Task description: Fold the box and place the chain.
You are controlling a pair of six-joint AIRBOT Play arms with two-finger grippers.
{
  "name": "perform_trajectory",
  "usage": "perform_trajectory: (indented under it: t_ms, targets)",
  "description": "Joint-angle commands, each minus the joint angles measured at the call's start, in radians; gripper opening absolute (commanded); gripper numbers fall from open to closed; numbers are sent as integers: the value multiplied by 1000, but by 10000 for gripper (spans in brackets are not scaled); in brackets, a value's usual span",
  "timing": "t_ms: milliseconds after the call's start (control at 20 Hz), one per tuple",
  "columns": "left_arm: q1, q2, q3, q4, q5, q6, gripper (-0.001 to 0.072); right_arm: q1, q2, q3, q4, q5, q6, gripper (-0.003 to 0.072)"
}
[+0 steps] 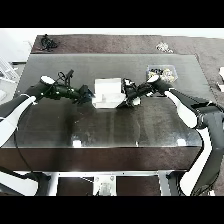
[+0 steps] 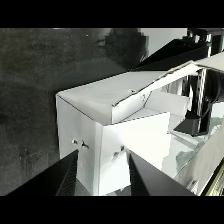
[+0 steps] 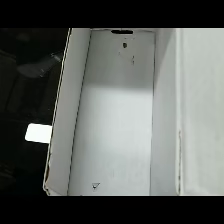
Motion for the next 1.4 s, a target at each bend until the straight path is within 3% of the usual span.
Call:
perform_trajectory:
  t_ms: [0,350,650,1350]
  targets:
    - [-5,0,5,16,-5,-35,372,0,0,0,0,0,0,564]
    - [-50,0,32,34,16,-116,372,0,0,0,0,0,0,564]
    - [-89,0,122,272,-10,-321,372,0,0,0,0,0,0,564]
    - [-90,0,131,282,-17,-345,375,0,0,0,0,0,0,564]
